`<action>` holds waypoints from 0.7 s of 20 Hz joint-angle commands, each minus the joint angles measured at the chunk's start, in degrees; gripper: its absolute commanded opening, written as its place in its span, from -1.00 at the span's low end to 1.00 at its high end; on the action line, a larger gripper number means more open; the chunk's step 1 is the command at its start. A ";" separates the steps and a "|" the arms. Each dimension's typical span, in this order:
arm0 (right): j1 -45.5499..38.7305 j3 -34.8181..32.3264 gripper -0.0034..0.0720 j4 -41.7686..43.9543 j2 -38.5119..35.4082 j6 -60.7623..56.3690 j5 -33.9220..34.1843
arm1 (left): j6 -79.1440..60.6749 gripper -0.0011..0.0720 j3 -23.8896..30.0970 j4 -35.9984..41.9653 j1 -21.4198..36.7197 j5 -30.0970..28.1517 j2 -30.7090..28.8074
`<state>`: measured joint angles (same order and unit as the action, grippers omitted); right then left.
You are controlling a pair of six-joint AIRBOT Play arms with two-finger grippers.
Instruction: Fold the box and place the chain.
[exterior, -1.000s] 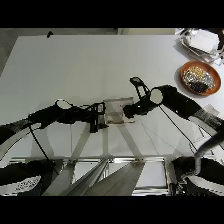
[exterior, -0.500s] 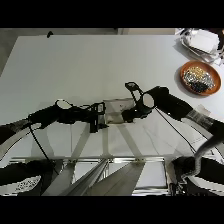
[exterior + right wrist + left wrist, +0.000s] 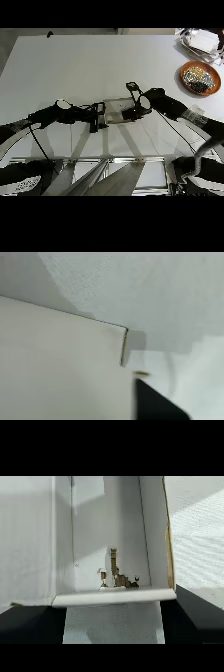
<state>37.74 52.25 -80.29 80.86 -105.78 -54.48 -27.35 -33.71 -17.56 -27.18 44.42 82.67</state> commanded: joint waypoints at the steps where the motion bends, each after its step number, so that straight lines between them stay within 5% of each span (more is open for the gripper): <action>1: 0.07 0.02 -0.26 -0.59 0.11 -0.48 0.09 | -0.04 -0.40 0.02 -0.02 -0.04 -0.02 0.00; 7: 0.07 0.02 -0.28 -0.90 1.73 -0.92 -1.05 | -0.04 -0.40 0.02 -0.02 -0.04 -0.02 0.00; 10: 0.04 0.02 -0.75 -1.18 2.23 -0.92 -2.05 | -0.04 -0.40 0.02 -0.02 -0.04 -0.02 0.00; 14: 0.04 0.02 -0.87 -1.81 2.23 -0.92 -2.25 | -0.04 -0.40 0.02 -0.02 -0.04 -0.02 0.00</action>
